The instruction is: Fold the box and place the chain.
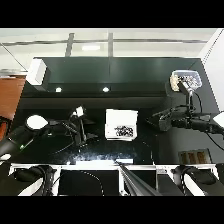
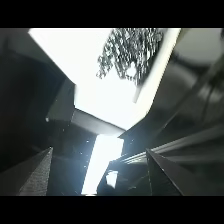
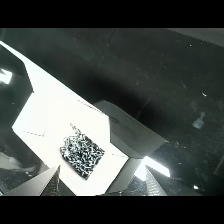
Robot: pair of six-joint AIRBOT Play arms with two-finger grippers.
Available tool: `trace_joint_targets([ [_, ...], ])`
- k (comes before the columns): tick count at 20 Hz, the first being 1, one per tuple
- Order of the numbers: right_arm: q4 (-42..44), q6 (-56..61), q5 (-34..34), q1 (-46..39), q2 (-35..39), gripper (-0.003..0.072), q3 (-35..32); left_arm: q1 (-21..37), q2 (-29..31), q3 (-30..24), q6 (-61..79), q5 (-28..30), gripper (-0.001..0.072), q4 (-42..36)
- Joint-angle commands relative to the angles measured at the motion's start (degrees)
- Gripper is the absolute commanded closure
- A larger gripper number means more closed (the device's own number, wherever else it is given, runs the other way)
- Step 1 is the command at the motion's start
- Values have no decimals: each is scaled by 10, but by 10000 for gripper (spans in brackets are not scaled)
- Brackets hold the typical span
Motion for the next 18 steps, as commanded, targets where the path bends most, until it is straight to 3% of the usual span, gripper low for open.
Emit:
trace_joint_targets([
  [1,0,0,-1,0,0,84,0,-23,-60,24,138,17,-2,-8],
  [7,0,0,-4,0,0,84,0,-39,-156,74,140,-11,-1,-37],
  [18,0,0,-4,0,0,84,0,-83,-169,77,136,26,-1,-45],
])
